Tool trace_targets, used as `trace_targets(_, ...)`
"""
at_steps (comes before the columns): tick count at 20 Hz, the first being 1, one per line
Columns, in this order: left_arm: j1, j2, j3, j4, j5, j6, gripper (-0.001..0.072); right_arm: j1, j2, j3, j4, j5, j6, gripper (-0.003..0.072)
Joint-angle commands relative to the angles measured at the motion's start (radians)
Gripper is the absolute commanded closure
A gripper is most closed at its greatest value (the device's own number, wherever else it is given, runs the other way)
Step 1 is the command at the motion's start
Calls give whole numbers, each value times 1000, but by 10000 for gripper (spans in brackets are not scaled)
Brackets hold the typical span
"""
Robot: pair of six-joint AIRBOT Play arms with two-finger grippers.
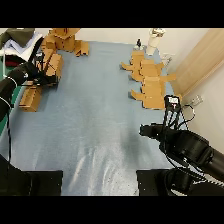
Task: Fold the box.
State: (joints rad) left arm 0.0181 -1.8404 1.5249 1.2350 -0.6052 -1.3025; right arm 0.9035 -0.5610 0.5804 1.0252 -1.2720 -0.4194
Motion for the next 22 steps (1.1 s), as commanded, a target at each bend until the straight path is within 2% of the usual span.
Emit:
trace_targets(1,2,-8,10,3,2,-3,12,0,-1,0,1,0,1,684)
trace_targets(4,2,-2,12,-2,-39,-8,12,0,-1,0,5,0,1,684)
trace_targets(7,12,34,29,-2,-139,-7,11,0,-1,0,11,0,1,684)
trace_targets(14,56,254,121,-4,-433,-13,13,-1,-1,0,63,0,0,684)
trace_targets(15,57,289,134,-9,-496,-50,83,-3,-5,0,73,1,0,684)
trace_targets(16,56,324,140,-9,-573,-73,507,-21,-14,5,98,9,-28,684)
trace_targets(17,48,349,139,-8,-640,-39,698,-57,-29,13,140,35,-76,684)
trace_targets(19,18,383,126,-8,-745,-39,701,-189,-94,50,294,135,-248,684)
trace_targets(20,-11,406,98,-8,-764,-40,703,-272,-144,80,401,184,-378,684)
trace_targets(22,-89,478,-3,-8,-739,-52,703,-410,-270,159,589,227,-619,684)
